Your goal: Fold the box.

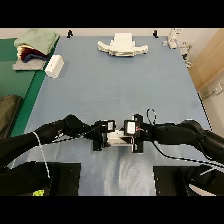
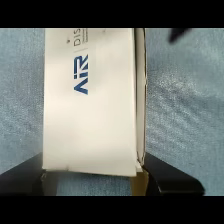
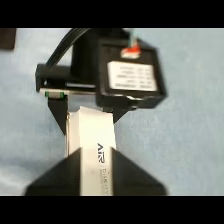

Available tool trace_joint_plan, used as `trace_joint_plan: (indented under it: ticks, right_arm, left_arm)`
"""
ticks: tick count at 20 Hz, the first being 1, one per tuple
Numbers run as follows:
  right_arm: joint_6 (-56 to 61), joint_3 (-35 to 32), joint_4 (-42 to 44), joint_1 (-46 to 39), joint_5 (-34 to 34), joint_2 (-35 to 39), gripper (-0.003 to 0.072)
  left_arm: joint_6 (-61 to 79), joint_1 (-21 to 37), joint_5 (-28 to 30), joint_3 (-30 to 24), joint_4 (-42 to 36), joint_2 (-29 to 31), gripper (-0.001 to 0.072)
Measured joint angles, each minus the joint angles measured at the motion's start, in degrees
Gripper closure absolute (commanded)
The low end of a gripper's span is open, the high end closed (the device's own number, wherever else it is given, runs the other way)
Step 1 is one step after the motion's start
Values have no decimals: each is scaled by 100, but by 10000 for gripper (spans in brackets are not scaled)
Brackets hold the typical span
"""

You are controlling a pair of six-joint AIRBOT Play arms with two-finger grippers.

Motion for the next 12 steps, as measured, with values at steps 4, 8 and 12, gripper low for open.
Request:
trace_joint_plan:
  ticks: [4,8,12]
  right_arm:
    - [1574,-402,254,-22,424,426,685]
    - [2448,-1215,728,243,1633,748,685]
    - [3112,-1777,883,629,2420,828,685]
  left_arm:
    - [0,0,-2,0,0,2,270]
    - [-2,0,-2,0,-2,2,270]
    - [-2,0,-2,0,-2,0,270]
